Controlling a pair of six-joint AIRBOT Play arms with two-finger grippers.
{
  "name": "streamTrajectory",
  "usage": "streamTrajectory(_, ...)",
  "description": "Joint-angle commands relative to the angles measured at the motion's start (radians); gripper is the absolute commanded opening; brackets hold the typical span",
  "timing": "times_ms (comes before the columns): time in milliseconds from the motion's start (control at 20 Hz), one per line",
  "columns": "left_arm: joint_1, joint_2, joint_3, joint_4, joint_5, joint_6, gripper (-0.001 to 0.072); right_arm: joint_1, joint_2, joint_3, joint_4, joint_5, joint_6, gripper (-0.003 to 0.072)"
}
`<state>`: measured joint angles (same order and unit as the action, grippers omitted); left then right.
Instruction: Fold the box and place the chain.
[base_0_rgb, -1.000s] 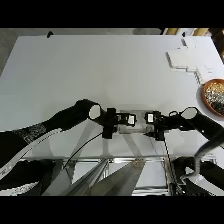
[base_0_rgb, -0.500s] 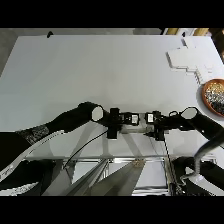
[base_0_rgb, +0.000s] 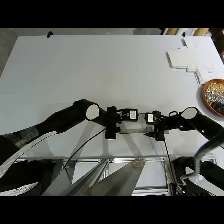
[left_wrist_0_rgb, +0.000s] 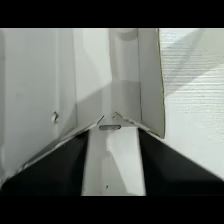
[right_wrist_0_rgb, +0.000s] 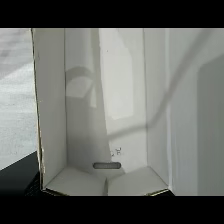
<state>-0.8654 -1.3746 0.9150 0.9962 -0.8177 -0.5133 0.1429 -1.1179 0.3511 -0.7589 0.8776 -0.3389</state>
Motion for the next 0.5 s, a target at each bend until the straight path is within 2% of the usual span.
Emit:
streamTrajectory(0,0.015,0.077,0.0,0.021,-0.021,-0.114,0.0525,0.0,0.0,0.001,0.0,0.0,0.0,0.0574)
streamTrajectory(50,0.019,0.108,0.0,0.038,-0.042,-0.153,0.0531,0.0,0.0,0.001,0.0,0.0,0.0,0.0574)
streamTrajectory(100,0.024,0.139,0.0,0.07,-0.066,-0.207,0.0506,0.0,0.0,0.001,0.0,0.0,0.0,0.0574)
streamTrajectory(200,0.046,0.206,0.0,0.144,-0.125,-0.422,0.0214,0.0,0.0,0.001,0.0,0.0,0.0,0.0574)
streamTrajectory(250,0.063,0.238,0.0,0.179,-0.161,-0.554,0.0111,0.0,0.0,0.001,0.0,0.0,0.0,0.0574)
streamTrajectory(300,0.083,0.261,0.0,0.209,-0.201,-0.699,0.0048,0.0,0.0,0.001,0.0,0.0,0.0,0.0574)
streamTrajectory(350,0.102,0.271,0.0,0.227,-0.235,-0.837,0.0007,0.0,0.0,0.001,0.0,0.0,0.0,0.0574)
streamTrajectory(450,0.14,0.266,-0.023,0.23,-0.253,-1.083,0.0007,0.0,0.0,0.001,0.0,0.0,0.0,0.0574)
